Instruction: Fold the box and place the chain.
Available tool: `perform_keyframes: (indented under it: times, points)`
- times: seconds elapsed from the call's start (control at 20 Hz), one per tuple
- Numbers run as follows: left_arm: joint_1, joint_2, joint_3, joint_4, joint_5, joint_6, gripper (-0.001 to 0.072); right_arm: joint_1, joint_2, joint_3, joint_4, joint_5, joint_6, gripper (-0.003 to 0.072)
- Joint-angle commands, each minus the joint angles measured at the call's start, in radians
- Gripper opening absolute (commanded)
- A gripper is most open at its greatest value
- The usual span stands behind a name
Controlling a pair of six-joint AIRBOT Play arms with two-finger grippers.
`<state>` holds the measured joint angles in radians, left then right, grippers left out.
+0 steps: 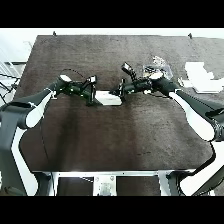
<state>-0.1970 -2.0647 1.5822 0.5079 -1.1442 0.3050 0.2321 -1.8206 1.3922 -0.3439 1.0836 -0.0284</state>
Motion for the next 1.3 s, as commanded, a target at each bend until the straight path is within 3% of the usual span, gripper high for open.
perform_keyframes:
  times: [0.0, 0.2, 0.8, 1.0, 1.1, 1.25]
  points:
    - [0.001, 0.000, 0.000, 0.000, 0.002, -0.001, 0.0286, 0.010, -0.016, 0.000, 0.034, -0.038, 0.049, 0.0014]
    - [0.001, 0.000, 0.000, 0.000, 0.002, -0.001, 0.0285, 0.041, -0.054, 0.000, 0.015, -0.067, 0.090, 0.0013]
    - [0.001, 0.000, 0.000, 0.000, 0.002, -0.001, 0.0286, 0.061, -0.061, 0.011, -0.305, -0.104, 0.345, 0.0013]
    - [0.001, 0.000, 0.000, 0.000, 0.002, -0.001, 0.0286, 0.061, -0.035, 0.056, -0.191, -0.061, 0.278, 0.0013]
    - [0.001, 0.000, 0.000, 0.000, 0.002, -0.001, 0.0286, 0.061, 0.023, 0.062, -0.087, -0.058, 0.226, 0.0013]
    - [0.001, 0.000, 0.000, 0.000, 0.002, -0.001, 0.0285, 0.061, 0.114, 0.063, -0.065, -0.052, 0.230, 0.0013]
